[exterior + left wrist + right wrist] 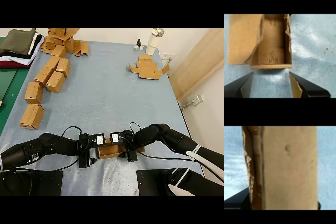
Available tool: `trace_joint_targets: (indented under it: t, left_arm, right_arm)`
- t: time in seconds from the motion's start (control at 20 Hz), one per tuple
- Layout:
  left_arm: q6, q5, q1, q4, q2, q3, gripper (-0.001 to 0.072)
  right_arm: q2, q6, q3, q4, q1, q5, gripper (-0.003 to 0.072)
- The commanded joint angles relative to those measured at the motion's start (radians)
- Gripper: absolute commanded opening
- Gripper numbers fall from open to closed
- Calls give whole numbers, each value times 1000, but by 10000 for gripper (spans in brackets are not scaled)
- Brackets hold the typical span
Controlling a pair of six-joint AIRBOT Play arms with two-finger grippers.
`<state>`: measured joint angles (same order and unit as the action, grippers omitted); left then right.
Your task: Fold the box.
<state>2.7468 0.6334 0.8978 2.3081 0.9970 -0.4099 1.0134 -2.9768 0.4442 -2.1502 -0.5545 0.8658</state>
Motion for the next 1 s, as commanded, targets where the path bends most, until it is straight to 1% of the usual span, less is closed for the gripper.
trace_joint_targets:
  t: [0.0, 0.25, 0.55, 0.8, 0.95]
  left_arm:
    - [2, 9, 7, 3, 0, -3, 692]
    - [-49, -57, 13, 6, 1, -3, 692]
    - [-51, -57, 43, 11, 1, -3, 692]
    - [-51, -59, 43, 11, 1, -3, 691]
    - [-51, -80, 47, 23, 19, -5, 692]
  right_arm:
    - [0, -2, 1, 0, 0, 0, 499]
    - [-1, -2, 1, 0, 0, 0, 499]
    - [-1, -2, 1, 0, 0, 0, 499]
    - [-1, -2, 1, 0, 0, 0, 498]
    - [-1, -2, 1, 0, 0, 0, 499]
